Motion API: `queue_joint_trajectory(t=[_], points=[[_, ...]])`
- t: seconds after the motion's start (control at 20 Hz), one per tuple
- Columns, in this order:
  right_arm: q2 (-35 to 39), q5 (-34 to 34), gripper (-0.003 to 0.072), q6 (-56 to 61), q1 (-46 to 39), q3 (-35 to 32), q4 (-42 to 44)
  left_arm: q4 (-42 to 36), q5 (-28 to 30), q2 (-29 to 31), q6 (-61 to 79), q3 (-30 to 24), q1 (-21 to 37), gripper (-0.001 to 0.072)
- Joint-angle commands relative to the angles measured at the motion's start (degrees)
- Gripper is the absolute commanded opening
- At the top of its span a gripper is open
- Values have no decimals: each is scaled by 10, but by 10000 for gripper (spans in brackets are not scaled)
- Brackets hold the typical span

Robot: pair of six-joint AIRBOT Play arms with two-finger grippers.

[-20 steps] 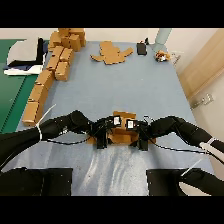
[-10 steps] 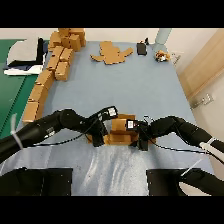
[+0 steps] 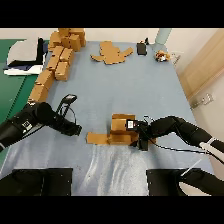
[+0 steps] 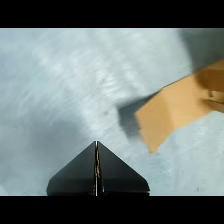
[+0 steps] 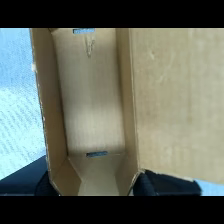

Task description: Fold the box.

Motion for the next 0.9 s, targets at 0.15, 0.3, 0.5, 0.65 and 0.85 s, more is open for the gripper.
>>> queue_joint_trajectory(t=[0.15,0.3,0.5,0.65,0.85], points=[[0,0,476,0,0,0,0,-164,22,-66,60,-34,21,15],[0,0,476,0,0,0,0,-236,54,-88,118,-33,-12,15],[0,0,476,0,0,0,0,-246,66,-121,124,-33,-44,15],[0,0,476,0,0,0,0,-282,84,-123,151,-31,-66,16],[0,0,476,0,0,0,0,-299,102,-123,176,-24,-90,15]])
